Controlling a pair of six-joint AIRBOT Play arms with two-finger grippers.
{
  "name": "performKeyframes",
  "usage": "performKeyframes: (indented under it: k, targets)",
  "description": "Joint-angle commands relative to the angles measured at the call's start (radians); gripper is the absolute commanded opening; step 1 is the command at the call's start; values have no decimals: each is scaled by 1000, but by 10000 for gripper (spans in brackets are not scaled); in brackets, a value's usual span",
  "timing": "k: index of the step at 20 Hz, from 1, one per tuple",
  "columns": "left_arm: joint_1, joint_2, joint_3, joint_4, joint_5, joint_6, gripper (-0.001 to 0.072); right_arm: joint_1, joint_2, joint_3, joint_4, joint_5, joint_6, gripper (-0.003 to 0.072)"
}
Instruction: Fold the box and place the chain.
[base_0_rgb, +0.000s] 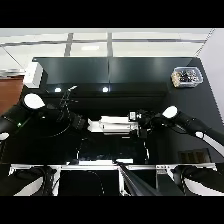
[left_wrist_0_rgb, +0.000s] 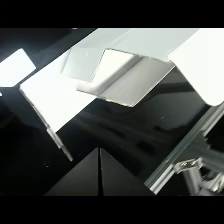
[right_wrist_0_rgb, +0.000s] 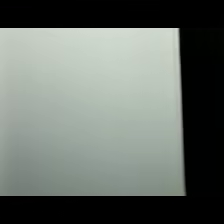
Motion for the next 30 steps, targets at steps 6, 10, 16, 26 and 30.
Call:
performKeyframes:
  k: [6,10,16,26,30]
  targets:
    - [-31,-84,-33,-256,-66,-18,20,1,0,1,0,0,0,182]
    - [-134,-193,-26,-632,98,206,20,1,0,1,0,0,0,181]
    - [-171,-218,22,-545,372,222,19,1,0,1,0,0,0,181]
    - [-184,-220,72,-380,405,62,19,3,0,1,-4,-3,1,180]
    - [-195,-221,73,-304,402,-20,19,3,0,1,-5,-1,0,181]
